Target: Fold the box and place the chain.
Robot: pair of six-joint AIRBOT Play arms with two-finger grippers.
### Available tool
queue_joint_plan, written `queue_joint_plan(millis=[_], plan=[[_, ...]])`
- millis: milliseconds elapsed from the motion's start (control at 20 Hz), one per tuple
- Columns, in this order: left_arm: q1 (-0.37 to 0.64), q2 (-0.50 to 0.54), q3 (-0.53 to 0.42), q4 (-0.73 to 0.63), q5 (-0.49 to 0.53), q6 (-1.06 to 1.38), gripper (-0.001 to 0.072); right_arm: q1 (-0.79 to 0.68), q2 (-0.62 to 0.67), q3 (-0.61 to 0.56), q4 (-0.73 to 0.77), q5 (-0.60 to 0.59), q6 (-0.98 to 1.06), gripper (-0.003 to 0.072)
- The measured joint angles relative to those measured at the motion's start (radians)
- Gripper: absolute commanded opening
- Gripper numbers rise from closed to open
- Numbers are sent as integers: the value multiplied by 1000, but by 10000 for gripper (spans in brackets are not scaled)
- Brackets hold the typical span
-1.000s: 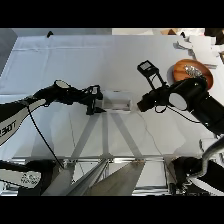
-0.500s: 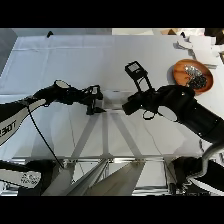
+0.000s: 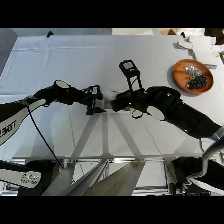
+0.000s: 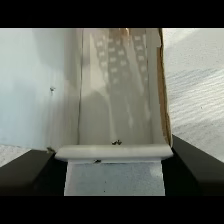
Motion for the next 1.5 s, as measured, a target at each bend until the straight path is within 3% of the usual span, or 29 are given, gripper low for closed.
queue_joint_plan(millis=[650,800,950,1250,1500], plan=[[0,0,0,0,0,0,318,0,-168,4,17,-58,13,14],[0,0,0,0,0,0,318,0,-181,4,10,-58,13,231],[0,0,0,0,0,0,318,0,-181,4,6,-51,12,230],[0,0,0,0,0,0,318,0,-69,4,-8,40,-85,232],[0,0,0,0,0,0,318,-13,103,4,-135,184,-292,244]])
